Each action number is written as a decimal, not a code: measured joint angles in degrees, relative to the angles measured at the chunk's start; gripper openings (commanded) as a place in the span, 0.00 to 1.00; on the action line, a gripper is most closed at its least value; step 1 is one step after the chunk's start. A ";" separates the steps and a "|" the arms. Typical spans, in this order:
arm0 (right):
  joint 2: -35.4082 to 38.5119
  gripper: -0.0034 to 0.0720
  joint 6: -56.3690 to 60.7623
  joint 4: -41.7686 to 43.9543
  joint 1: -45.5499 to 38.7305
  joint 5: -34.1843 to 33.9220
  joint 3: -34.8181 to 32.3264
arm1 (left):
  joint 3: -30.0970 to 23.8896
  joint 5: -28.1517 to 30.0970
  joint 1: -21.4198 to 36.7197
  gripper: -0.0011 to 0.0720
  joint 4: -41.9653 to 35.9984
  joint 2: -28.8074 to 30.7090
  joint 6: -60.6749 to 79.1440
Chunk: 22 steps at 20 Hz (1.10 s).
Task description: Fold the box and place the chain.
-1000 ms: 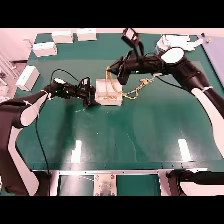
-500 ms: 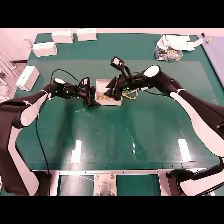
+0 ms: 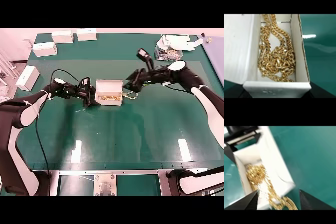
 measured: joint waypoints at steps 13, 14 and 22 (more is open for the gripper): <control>-10.60 0.84 -25.92 -0.31 -1.46 1.40 -1.01 | 0.00 -0.02 0.00 0.68 0.02 0.00 0.00; -11.06 0.84 -26.58 -0.28 -0.98 1.31 -0.63 | 0.00 0.00 0.00 0.68 0.00 0.00 0.00; -14.60 0.84 -28.46 -0.44 1.25 0.79 3.02 | 0.00 0.00 0.00 0.68 0.02 0.00 0.00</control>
